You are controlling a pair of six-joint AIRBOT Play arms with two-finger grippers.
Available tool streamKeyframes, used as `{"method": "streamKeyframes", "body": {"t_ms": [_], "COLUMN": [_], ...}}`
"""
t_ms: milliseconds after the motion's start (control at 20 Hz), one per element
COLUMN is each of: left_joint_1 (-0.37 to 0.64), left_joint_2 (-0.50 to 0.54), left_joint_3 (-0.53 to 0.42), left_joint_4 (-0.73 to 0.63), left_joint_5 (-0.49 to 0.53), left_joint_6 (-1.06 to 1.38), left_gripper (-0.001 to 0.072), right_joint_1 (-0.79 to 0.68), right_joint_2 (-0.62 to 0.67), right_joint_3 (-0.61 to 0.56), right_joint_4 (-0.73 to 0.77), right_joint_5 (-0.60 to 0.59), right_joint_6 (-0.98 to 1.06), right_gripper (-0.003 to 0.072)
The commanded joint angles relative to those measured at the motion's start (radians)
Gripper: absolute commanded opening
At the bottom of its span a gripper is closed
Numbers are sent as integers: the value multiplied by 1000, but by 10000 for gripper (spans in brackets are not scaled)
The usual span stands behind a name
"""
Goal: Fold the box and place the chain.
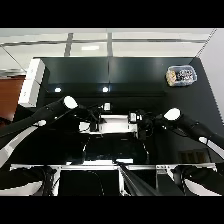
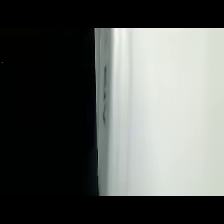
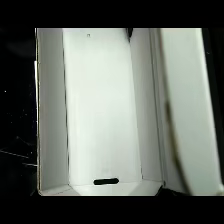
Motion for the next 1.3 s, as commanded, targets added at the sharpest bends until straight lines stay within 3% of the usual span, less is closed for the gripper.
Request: {"method": "streamKeyframes", "body": {"t_ms": [0, 1250], "left_joint_1": [0, 0], "left_joint_2": [0, 0], "left_joint_3": [0, 0], "left_joint_4": [-1, -1], "left_joint_5": [3, 4], "left_joint_6": [-2, -2], "left_gripper": [25, 25], "right_joint_1": [7, 34], "right_joint_2": [-21, -61], "right_joint_3": [0, 18], "right_joint_4": [-16, -90], "right_joint_5": [-9, -40], "right_joint_6": [-9, 80], "right_gripper": [671, 671]}}
